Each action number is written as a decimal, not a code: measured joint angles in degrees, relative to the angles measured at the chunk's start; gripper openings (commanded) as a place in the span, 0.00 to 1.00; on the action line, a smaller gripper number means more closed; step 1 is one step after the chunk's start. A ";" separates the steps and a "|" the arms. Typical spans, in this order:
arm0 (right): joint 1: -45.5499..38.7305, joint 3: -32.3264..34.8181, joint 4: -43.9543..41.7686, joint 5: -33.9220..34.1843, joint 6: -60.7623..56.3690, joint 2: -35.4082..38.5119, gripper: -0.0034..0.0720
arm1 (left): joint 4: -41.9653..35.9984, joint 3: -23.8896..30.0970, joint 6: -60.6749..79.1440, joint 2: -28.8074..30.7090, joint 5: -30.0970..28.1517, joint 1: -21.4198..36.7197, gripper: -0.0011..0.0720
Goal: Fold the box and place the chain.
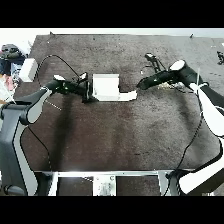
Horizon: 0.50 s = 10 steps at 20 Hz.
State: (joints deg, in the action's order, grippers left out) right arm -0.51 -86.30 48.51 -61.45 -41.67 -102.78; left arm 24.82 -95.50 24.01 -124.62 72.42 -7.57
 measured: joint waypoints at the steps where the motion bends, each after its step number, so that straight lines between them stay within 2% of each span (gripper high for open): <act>1: -0.98 0.61 0.00 -0.76 -2.29 -0.02 0.09 | 0.00 0.00 0.00 0.00 0.02 0.00 0.57; 5: -3.28 4.15 -1.51 -1.73 -7.43 -0.57 0.09 | 0.00 0.00 0.02 0.00 0.02 0.00 0.57; 10: -2.80 5.92 -9.33 -2.64 -7.93 -4.63 0.11 | 0.00 0.00 0.02 0.00 0.02 0.00 0.57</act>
State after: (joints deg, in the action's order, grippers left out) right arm -3.31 -80.38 39.18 -64.10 -49.60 -107.42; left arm 24.82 -95.50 24.03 -124.62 72.44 -7.57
